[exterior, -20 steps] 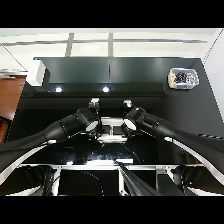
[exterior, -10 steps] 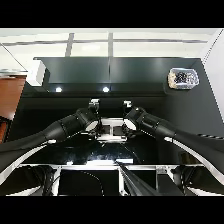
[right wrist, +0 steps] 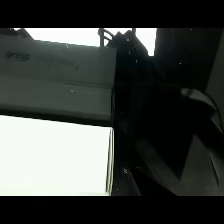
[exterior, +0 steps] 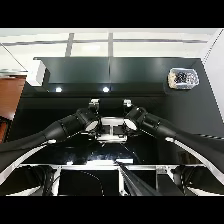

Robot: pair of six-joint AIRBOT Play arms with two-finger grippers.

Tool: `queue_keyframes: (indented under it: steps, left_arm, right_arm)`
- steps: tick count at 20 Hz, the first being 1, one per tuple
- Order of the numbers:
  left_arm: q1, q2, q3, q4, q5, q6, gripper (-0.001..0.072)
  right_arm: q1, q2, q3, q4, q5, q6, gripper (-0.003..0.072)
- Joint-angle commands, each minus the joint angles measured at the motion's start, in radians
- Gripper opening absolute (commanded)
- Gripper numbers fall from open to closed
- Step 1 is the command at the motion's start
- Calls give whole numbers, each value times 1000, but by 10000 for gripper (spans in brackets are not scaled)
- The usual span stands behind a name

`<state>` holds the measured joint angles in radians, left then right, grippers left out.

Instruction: Fold the box and place the chain.

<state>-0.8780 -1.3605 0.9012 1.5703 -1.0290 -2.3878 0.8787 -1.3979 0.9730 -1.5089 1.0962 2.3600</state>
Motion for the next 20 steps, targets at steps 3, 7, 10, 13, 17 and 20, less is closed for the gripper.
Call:
queue_keyframes:
  steps: [3, 7, 10, 13, 17, 20]
  left_arm:
    - [0, -1, 0, 0, -1, 0, 29]
    - [0, -1, 0, 0, 0, 0, 29]
    - [0, -1, 0, 0, -2, 0, 29]
    - [0, -1, 0, 0, -4, 0, 29]
    - [0, -1, 0, -6, -4, 0, 29]
    - [0, -1, 0, -7, -4, 0, 29]
  right_arm:
    - [-5, 128, 6, -24, 10, -23, 385]
    - [-52, 346, 6, -180, 37, -34, 384]
    - [-159, 457, 6, -346, 91, -55, 385]
    - [-340, 470, 6, -395, 76, -168, 385]
    - [-647, 423, 6, -397, -164, -235, 560]
    - [-848, 305, 15, -304, -396, -317, 709]
